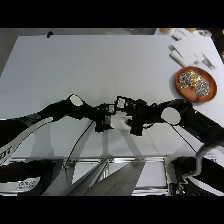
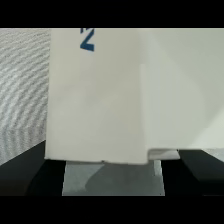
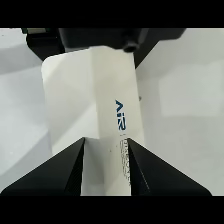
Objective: Fold the box and place the chain.
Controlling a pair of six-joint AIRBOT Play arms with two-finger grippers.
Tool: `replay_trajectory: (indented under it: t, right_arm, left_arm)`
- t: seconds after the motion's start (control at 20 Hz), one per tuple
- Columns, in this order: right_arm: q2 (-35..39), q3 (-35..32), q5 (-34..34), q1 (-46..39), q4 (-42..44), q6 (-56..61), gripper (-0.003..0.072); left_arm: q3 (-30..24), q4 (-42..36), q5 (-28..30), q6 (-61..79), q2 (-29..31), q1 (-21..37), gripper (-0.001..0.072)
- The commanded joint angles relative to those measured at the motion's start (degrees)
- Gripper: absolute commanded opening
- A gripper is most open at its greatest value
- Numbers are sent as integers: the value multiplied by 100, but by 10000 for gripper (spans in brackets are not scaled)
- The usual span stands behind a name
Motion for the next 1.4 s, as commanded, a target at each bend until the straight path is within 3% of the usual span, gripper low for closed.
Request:
replay_trajectory:
  t: [0.0,0.15,0.35,0.4,0.45,0.5,1.35]
  right_arm:
    - [-98,-26,214,2,9,-92,274]
    - [-105,-26,450,2,42,-448,276]
    - [-105,-26,221,2,-87,-444,265]
    - [-105,-26,136,2,-136,-433,214]
    - [-107,-26,103,2,-146,-435,117]
    - [-114,-26,96,2,-146,-435,86]
    - [-15,-103,-142,2,-129,-380,77]
  left_arm:
    - [0,-2,2,-4,4,0,150]
    - [0,-2,2,-4,4,0,150]
    - [0,-2,2,-4,4,0,150]
    - [0,-2,2,-4,4,0,150]
    - [0,-2,2,-4,4,0,150]
    - [0,-2,2,-4,4,0,150]
    - [0,-2,2,-4,4,0,150]
